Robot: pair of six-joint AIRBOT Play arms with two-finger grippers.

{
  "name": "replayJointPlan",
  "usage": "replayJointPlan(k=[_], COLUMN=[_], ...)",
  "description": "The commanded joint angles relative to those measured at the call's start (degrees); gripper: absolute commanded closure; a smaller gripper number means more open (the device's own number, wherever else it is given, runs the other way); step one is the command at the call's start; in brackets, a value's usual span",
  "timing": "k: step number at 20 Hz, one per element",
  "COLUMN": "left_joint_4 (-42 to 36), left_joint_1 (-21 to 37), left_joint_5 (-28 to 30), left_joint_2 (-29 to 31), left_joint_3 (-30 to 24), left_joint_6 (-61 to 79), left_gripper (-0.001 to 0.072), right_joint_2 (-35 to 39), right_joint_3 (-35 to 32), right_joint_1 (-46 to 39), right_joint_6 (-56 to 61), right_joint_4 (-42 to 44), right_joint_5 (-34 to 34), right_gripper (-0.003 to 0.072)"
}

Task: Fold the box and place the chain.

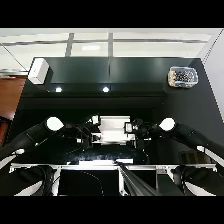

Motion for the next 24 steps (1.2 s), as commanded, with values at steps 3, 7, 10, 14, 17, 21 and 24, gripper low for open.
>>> replayJointPlan(k=[3, 7, 10, 14, 17, 21, 24], left_joint_4=[-1.1, -0.8, -0.8, -0.8, -0.8, -0.8, -0.8], left_joint_1=[-2.1, -2.6, -2.6, -2.6, -2.6, -2.6, -2.6], left_joint_5=[2.5, 3.3, 4.5, 4.3, 4.0, 4.0, 4.0], left_joint_2=[-1.8, -1.8, -1.8, -1.8, -1.8, -1.8, -1.8], left_joint_3=[0.0, 0.0, 0.0, 0.0, 0.0, 0.0, 0.0], left_joint_6=[0.0, 0.0, 0.0, 1.3, 1.3, 1.3, 1.3], left_gripper=[0.038, 0.0371, 0.0352, 0.03, 0.0248, 0.0397, 0.0177], right_joint_2=[0.0, 0.0, 0.0, 0.0, 0.0, 0.0, 0.0], right_joint_3=[0.0, 0.0, 0.0, 0.0, 0.0, 0.0, 0.0], right_joint_1=[0.0, 0.0, 0.0, 0.0, 0.0, 0.0, 0.0], right_joint_6=[0.0, 0.0, 0.0, 0.0, 0.0, 0.0, 0.0], right_joint_4=[0.0, 0.0, 0.0, 0.0, 0.0, 0.0, 0.0], right_joint_5=[-0.1, -0.1, -0.1, -0.1, -0.1, -0.1, -0.1], right_gripper=[0.0111, 0.0111, 0.0111, 0.0111, 0.0111, 0.0111, 0.0111])
